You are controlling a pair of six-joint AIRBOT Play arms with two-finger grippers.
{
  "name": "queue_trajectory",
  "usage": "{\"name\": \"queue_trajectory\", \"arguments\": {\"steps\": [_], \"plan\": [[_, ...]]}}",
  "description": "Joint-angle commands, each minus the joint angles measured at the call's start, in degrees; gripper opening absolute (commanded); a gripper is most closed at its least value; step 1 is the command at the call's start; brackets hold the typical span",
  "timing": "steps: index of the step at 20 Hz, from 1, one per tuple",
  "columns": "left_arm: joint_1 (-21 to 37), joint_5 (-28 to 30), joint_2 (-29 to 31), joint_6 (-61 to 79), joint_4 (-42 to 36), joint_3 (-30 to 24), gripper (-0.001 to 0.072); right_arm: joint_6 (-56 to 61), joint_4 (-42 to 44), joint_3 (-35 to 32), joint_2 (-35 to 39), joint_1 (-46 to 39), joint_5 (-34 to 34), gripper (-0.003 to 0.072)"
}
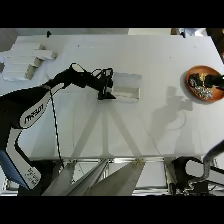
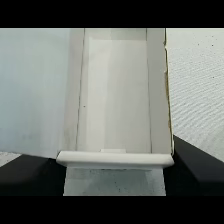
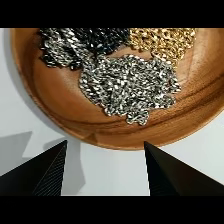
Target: Fold the box and place the chain.
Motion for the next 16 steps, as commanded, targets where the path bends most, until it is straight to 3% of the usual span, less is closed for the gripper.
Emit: {"name": "queue_trajectory", "arguments": {"steps": [1,8,12,13,15,16], "plan": [[0.0,0.0,0.0,0.0,0.0,0.0,0.0396,-2.0,0.4,0.0,-5.9,-4.0,-3.7,0.0531],[0.0,0.0,0.0,0.0,0.0,0.0,0.0396,-1.9,0.4,0.0,-14.4,-4.2,-8.9,0.0507],[0.0,0.0,0.0,0.0,0.0,0.0,0.0396,-1.7,0.2,0.0,-14.5,-4.1,-12.0,0.0361],[0.0,0.0,0.0,0.0,0.0,0.0,0.0396,-1.7,0.2,0.0,-14.5,-4.1,-12.2,0.0271],[0.0,0.0,0.0,0.0,0.0,0.0,0.0396,-1.8,0.3,0.0,-14.4,-4.0,-11.1,0.0017],[0.0,0.0,0.0,0.0,0.0,0.0,0.0396,-2.2,0.1,0.0,-14.1,-3.7,-9.9,0.0012]]}}
